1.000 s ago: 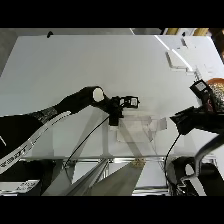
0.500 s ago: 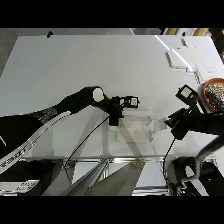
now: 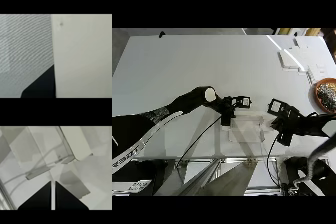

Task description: Fold the box and place the chain.

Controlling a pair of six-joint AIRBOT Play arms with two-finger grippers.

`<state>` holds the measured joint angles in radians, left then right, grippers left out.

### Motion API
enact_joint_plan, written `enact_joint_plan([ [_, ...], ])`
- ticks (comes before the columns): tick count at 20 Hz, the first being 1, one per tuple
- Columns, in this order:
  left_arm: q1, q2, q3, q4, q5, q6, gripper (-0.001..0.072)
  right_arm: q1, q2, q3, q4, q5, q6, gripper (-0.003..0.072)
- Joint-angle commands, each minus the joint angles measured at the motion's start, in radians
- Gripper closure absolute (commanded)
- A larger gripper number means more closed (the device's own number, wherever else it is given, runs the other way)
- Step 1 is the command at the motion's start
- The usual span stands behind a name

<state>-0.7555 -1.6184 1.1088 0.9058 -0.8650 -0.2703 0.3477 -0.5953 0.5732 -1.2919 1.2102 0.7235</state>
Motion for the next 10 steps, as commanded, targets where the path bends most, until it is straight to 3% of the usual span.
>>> enact_joint_plan([
  [1,0.000,-0.001,0.000,0.000,0.000,0.000,0.0701,0.089,-0.016,-0.028,-0.057,-0.017,-0.033,0.0672],
  [5,0.000,-0.001,0.000,0.000,-0.001,0.000,0.0701,0.106,0.007,-0.161,-0.047,-0.106,-0.052,0.0667],
  [6,0.000,-0.001,0.000,0.000,-0.001,0.000,0.0701,0.117,0.011,-0.203,-0.051,-0.137,-0.053,0.0592],
  [8,0.000,-0.001,0.000,0.000,-0.003,0.000,0.0701,0.148,0.019,-0.267,-0.066,-0.198,-0.091,0.0287],
  [9,0.000,-0.001,0.000,0.000,-0.003,0.000,0.0701,0.174,0.026,-0.287,-0.073,-0.229,-0.105,0.0205],
  [10,0.000,-0.001,0.000,0.000,-0.003,0.000,0.0701,0.199,0.031,-0.298,-0.073,-0.252,-0.104,0.0204],
])
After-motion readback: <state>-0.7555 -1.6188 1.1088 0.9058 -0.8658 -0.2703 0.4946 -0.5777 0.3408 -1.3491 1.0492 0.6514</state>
